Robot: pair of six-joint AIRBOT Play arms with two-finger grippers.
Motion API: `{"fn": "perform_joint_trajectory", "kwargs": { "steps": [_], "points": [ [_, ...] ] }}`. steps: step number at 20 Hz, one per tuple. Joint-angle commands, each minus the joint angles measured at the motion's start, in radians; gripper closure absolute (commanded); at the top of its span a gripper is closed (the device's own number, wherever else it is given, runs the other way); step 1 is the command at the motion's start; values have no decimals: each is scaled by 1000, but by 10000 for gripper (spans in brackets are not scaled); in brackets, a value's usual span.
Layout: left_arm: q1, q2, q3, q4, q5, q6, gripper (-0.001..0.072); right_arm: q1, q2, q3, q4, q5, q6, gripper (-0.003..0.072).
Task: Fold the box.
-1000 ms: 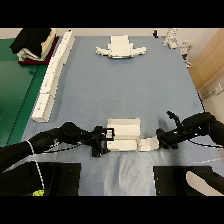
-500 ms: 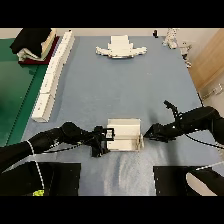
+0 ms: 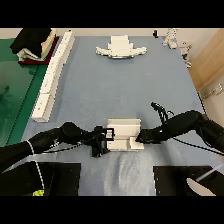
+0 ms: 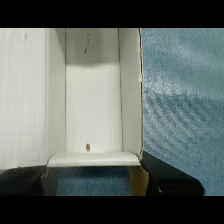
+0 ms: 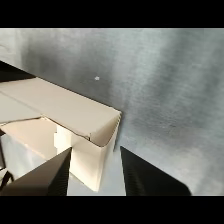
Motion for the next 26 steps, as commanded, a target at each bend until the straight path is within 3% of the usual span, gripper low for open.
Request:
{"fn": "perform_joint_trajectory", "kwargs": {
  "steps": [1, 7, 12, 15, 17, 20, 21, 23, 26],
  "points": [
    [1, 0, 0, 0, 0, 0, 260, 138, 0, 30, -181, 76, 243, 203],
    [1, 0, 0, 0, 0, 0, 260, 354, -101, 157, -400, 64, 582, 204],
    [1, 0, 0, 0, 0, 0, 260, 525, -270, 283, -595, -86, 866, 204],
    [1, 0, 0, 0, 0, 0, 260, 570, -351, 330, -640, -121, 962, 208],
    [1, 0, 0, 0, 0, 0, 260, 574, -380, 343, -645, -117, 991, 272],
    [1, 0, 0, 0, 0, 0, 260, 574, -387, 349, -665, -117, 1025, 285],
    [1, 0, 0, 0, 0, 0, 260, 574, -387, 349, -667, -119, 1027, 444],
    [1, 0, 0, 0, 0, 0, 259, 574, -387, 349, -671, -120, 1027, 685],
    [1, 0, 0, 0, 0, 0, 260, 574, -387, 349, -671, -121, 1028, 685]
  ]
}}
